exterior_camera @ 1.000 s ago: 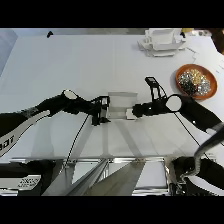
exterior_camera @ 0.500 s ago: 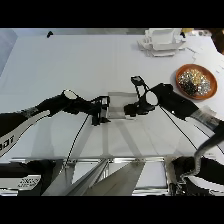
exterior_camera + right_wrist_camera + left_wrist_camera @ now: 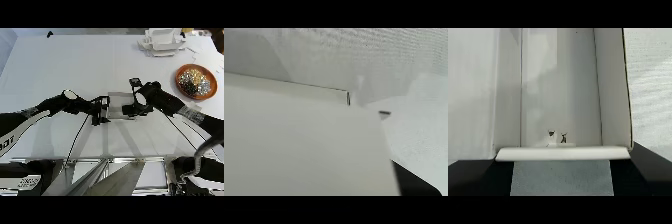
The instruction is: Fold the box and place the chain.
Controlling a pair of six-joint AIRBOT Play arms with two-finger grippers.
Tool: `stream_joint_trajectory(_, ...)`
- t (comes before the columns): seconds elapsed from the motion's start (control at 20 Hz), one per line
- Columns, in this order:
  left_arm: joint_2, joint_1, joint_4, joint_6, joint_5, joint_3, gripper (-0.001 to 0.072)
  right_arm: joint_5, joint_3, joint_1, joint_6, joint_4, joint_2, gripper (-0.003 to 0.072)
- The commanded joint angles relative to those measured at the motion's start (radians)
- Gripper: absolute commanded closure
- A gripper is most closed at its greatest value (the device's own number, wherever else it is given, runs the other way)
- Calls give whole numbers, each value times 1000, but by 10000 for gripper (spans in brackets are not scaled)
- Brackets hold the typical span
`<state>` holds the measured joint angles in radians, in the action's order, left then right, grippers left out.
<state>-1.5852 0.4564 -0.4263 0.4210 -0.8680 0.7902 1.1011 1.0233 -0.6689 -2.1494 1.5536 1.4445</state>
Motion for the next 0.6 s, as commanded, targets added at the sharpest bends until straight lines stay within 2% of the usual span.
stream_joint_trajectory(0.0, 0, 0, 0, 0, 0, 0, 639, 3, 3, -2, -54, 10, 24, 348)
stream_joint_trajectory(0.15, 0, 0, 0, 0, 0, 0, 639, -6, 3, -5, -54, 6, 43, 350)
stream_joint_trajectory(0.4, 0, 0, 0, 0, 0, 0, 639, -36, 3, -5, -54, 0, 45, 451)
stream_joint_trajectory(0.45, 0, 0, 0, 0, 0, 0, 639, -35, 3, -5, -54, -9, 48, 452)
stream_joint_trajectory(0.55, 0, 0, 0, 0, 0, 0, 639, -35, 3, -5, -54, -10, 53, 520)
